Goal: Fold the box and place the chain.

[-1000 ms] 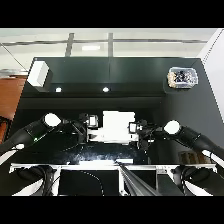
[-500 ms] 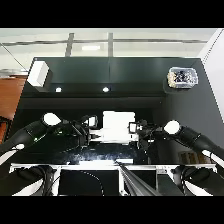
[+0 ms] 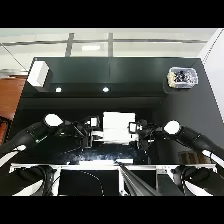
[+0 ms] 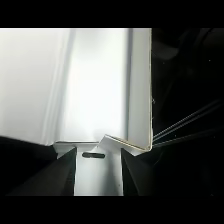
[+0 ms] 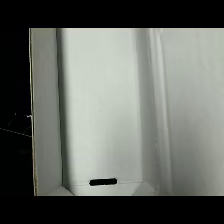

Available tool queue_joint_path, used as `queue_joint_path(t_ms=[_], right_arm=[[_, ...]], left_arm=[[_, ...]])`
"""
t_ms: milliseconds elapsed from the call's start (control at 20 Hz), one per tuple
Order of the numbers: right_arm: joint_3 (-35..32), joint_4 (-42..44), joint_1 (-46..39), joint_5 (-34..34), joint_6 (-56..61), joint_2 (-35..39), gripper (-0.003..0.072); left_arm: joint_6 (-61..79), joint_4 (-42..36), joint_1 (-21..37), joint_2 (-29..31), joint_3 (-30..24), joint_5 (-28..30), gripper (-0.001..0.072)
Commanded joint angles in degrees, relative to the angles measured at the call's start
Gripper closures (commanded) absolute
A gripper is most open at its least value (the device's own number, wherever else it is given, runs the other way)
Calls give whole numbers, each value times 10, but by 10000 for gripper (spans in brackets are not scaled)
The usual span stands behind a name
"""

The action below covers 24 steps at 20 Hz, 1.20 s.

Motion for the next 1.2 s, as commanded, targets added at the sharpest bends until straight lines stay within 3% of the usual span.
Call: queue_joint_path(t_ms=[0,300,400,700,750,850,900,950,1000,1100,1150], right_arm=[[0,0,0,-6,0,0,146],[0,0,0,-5,0,0,146],[0,0,0,-6,0,0,146],[0,0,0,-5,0,0,146],[0,0,0,-5,0,0,146],[0,0,0,-5,0,0,146],[0,0,0,-5,0,0,146],[0,0,0,-5,0,0,146],[0,0,0,-5,0,0,146],[0,0,0,-5,0,0,146],[0,0,0,-5,0,0,146]], left_arm=[[-2,-3,-21,0,0,32,376],[-2,-34,-45,-1,0,63,377],[-3,-35,-63,-4,0,76,451],[-26,-32,-73,-9,0,84,477],[-26,-33,-73,-9,0,85,457],[-27,-33,-73,-9,0,85,335],[-35,-32,-73,-9,0,85,337],[-40,-32,-73,-9,0,83,463],[-40,-31,-74,-9,0,83,519],[-44,-32,-74,-8,0,83,283],[-54,-31,-73,-8,0,83,352]])
